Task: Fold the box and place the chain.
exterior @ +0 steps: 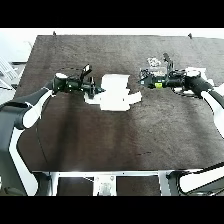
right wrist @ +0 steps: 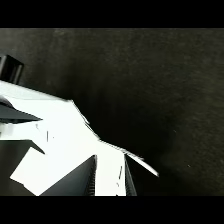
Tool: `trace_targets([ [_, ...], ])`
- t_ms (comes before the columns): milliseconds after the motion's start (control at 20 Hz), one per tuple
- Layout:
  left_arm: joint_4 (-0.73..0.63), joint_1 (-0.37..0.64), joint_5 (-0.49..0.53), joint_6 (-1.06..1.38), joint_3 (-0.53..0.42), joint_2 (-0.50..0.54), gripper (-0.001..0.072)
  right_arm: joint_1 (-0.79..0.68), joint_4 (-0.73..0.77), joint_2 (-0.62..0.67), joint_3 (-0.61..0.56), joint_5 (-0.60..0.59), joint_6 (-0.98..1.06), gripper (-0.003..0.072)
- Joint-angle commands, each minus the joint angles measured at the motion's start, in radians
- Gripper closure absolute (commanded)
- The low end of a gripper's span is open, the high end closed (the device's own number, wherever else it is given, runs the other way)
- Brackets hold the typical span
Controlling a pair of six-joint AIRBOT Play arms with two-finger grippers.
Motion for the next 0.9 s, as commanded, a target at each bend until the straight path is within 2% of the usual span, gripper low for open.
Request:
trace_targets([
  [0, -0.016, -0.011, 0.026, 0.090, -0.035, 0.001, 0.0697, 0.008, 0.014, 0.001, -0.001, 0.004, -0.019, 0.0467],
  [250, -0.042, -0.027, 0.050, 0.138, -0.045, -0.002, 0.0696, 0.011, 0.015, 0.002, -0.006, 0.040, -0.045, 0.0467],
  [450, -0.214, -0.027, 0.036, 0.261, -0.031, -0.002, 0.0695, 0.008, 0.015, 0.015, -0.045, 0.041, -0.068, 0.0467],
  [600, -0.163, -0.027, 0.050, 0.251, -0.027, -0.005, 0.0695, -0.005, 0.022, 0.044, -0.068, 0.041, -0.078, 0.0467],
  [850, -0.113, -0.029, 0.019, 0.198, -0.027, -0.039, 0.0695, -0.006, 0.032, 0.069, -0.071, 0.042, -0.077, 0.0467],
])
